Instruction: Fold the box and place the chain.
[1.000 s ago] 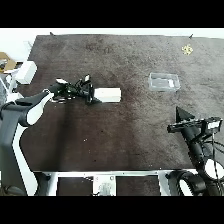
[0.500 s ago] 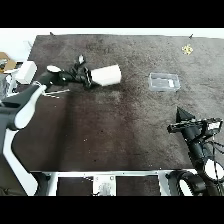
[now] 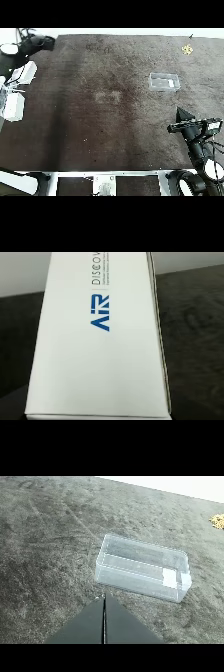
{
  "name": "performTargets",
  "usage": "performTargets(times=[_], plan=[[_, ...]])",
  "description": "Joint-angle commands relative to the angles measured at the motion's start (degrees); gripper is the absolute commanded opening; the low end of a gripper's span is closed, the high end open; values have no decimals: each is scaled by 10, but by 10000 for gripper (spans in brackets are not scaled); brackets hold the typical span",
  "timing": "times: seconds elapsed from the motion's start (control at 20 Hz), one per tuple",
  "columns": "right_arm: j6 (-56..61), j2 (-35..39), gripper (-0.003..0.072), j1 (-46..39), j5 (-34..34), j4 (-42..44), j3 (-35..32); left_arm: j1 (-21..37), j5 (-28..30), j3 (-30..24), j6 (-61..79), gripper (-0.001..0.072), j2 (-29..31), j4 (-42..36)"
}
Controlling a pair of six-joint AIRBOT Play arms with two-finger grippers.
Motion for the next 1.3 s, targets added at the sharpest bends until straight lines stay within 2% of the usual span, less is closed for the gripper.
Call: performTargets(times=[0.0,0.1,0.45,0.9,1.25], plan=[[0,0,4,0,0,0,0,47,56,-75,-125,9,0,79],[0,0,4,0,0,0,0,62,59,-102,-125,8,-25,79],[0,0,4,0,0,0,0,71,47,-101,-100,9,-96,78],[0,0,4,0,0,0,0,70,49,-102,-94,10,-106,95],[0,0,4,0,0,0,0,71,83,-102,-96,10,-106,120]])
